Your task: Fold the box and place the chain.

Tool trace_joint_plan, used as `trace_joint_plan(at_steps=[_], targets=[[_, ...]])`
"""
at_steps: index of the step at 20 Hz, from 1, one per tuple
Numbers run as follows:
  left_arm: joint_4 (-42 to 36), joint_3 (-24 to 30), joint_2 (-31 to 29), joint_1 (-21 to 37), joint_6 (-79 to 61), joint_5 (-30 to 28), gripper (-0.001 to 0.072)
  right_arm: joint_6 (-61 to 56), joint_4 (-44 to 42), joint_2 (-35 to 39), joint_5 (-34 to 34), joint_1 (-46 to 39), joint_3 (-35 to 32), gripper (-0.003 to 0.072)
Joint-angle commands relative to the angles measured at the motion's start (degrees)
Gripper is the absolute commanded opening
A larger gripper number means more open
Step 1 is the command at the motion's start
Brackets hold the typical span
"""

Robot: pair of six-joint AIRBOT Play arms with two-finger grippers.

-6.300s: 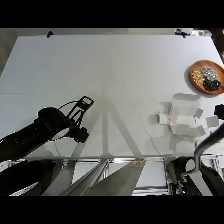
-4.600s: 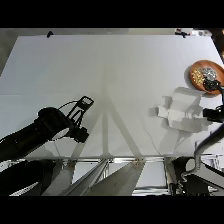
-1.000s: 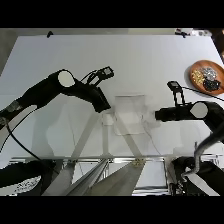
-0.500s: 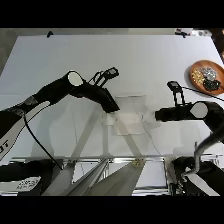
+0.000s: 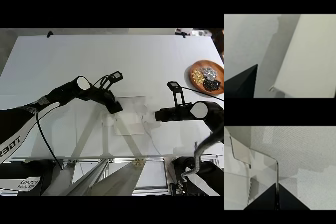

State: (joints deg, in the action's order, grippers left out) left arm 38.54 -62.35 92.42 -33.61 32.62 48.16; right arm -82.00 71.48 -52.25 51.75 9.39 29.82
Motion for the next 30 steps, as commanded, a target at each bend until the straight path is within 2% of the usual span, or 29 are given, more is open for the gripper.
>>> trace_joint_plan(at_steps=[1, 2, 3, 4, 7, 10, 14, 16, 17, 20, 21, 24, 26, 28, 30], targets=[[-0.1, 0.0, 1.2, -0.9, -1.8, -0.1, 0.0540, 0.0, -0.2, 0.0, 0.1, 0.1, 0.0, 0.0008], [0.5, 0.0, 1.3, -0.8, -1.8, 0.4, 0.0484, 0.0, -0.5, 0.0, 0.1, 0.1, 0.0, 0.0008], [1.2, 0.0, 1.3, -0.7, -1.7, 0.5, 0.0471, 0.0, -0.6, 0.0, 0.1, 0.1, 0.0, 0.0008], [1.6, 0.0, 1.3, -0.5, -1.8, 0.4, 0.0365, 0.0, -0.8, 0.0, 0.1, 0.1, 0.0, 0.0008], [2.5, 0.0, 1.3, -0.2, -2.7, -0.3, 0.0247, 0.0, -0.8, 0.0, 0.1, 0.1, 0.0, 0.0008], [4.2, 0.0, 1.3, -0.2, -4.4, 0.1, 0.0018, 0.0, -0.8, 0.0, 0.1, 0.1, 0.0, 0.0008], [4.9, 0.0, 0.9, -0.3, -10.3, 1.4, 0.0013, 0.0, -0.8, 0.0, -0.1, 0.1, 0.0, 0.0023], [5.0, 0.0, -0.2, -0.3, -11.7, 1.8, 0.0012, 0.1, -0.8, 0.1, 0.5, 0.1, 0.0, 0.0246], [5.1, 0.0, -1.0, -0.2, -11.9, 2.0, 0.0011, 0.9, -0.8, 0.6, 1.1, 0.1, 0.0, 0.0278], [7.7, 0.0, -3.7, -0.2, -12.2, 2.5, 0.0010, 3.4, -0.8, 3.8, 3.8, 0.0, 0.0, 0.0291], [8.6, 0.0, -4.3, -0.2, -13.8, 3.9, 0.0010, 4.5, -0.8, 5.3, 4.4, 0.0, 0.0, 0.0328], [11.0, 0.0, -5.5, -0.2, -22.8, 12.2, 0.0007, 6.0, -0.5, 11.2, 6.8, 0.0, 0.0, 0.0341], [13.0, 0.0, -5.5, -0.2, -23.6, 14.6, 0.0007, 6.0, 0.0, 15.4, 8.8, 0.0, 0.0, 0.0341], [13.0, 0.0, -5.4, -0.2, -23.6, 13.4, 0.0008, 6.1, 0.1, 19.2, 11.1, 0.0, 0.0, 0.0341], [13.0, 0.0, -5.4, -0.5, -23.2, 8.4, 0.0007, 7.4, 0.1, 22.0, 13.6, 0.1, 0.0, 0.0341]])
